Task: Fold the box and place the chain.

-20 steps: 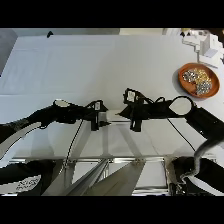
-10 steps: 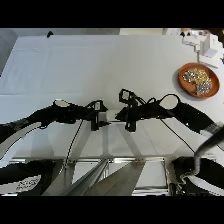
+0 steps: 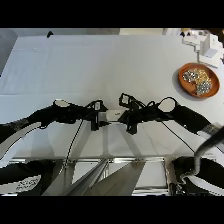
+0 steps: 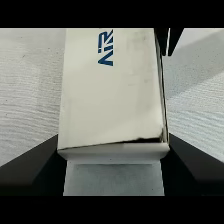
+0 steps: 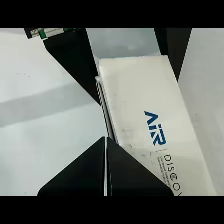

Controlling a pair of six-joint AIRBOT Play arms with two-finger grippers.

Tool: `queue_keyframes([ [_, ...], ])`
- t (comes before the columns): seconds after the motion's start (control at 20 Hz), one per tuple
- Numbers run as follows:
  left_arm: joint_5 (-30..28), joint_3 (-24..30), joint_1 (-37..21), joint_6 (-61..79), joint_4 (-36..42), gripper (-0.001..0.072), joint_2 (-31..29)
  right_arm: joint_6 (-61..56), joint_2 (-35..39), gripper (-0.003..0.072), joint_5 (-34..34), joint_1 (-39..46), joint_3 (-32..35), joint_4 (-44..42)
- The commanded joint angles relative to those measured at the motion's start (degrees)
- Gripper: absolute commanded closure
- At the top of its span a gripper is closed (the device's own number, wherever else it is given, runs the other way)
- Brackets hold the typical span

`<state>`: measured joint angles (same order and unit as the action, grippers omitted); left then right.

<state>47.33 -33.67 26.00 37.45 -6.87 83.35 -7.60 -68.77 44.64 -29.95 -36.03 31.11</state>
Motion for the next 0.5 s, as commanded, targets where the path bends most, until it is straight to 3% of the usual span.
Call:
queue_keyframes([
  [0.0,0.02,0.02,-0.07,0.02,-0.02,0.0577,-0.02,0.44,0.44,0.0671,0.09,-0.04,0.39,-0.63],
  [0.15,0.02,0.00,-0.07,0.02,-0.02,0.0577,-0.02,8.39,4.55,0.0671,2.75,-0.02,0.39,-6.34],
  [0.3,0.02,0.00,-0.07,0.02,-0.02,0.0577,-0.02,9.62,6.32,0.0674,-2.82,-0.02,0.39,-7.48],
  [0.45,0.02,0.02,-0.07,0.02,-0.02,0.0577,-0.02,9.57,3.85,0.0674,-3.98,0.33,0.39,-7.26],
])
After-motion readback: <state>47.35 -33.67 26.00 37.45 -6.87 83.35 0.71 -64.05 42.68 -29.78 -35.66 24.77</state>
